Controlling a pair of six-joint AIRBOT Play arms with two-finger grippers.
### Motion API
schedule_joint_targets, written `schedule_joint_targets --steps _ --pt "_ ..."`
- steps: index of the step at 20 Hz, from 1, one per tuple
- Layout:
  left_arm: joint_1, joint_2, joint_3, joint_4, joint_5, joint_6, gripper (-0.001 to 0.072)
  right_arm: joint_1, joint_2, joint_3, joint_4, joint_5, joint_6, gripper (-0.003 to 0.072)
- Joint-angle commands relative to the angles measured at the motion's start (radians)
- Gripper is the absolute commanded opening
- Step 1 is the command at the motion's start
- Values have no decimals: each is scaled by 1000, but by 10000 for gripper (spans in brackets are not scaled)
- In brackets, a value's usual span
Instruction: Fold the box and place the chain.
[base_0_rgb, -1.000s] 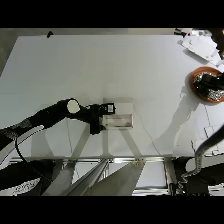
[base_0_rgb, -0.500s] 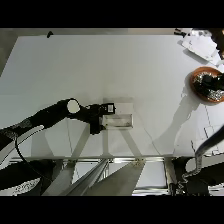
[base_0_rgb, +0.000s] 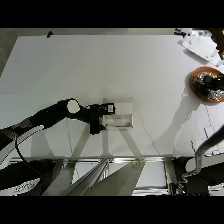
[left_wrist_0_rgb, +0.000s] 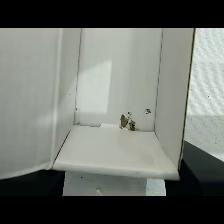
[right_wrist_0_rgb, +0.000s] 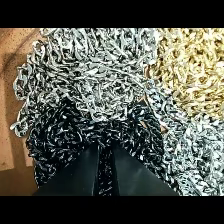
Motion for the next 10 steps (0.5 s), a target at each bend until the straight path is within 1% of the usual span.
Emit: schedule_joint_targets --steps 1,5,10 --pt "0 0 0 0 0 0 412 1 57 0 6 269 -4 10" --pt "0 0 0 0 0 0 412 1 179 0 83 257 -31 9" --pt "0 0 0 0 0 0 412 1 356 0 92 276 -30 9"
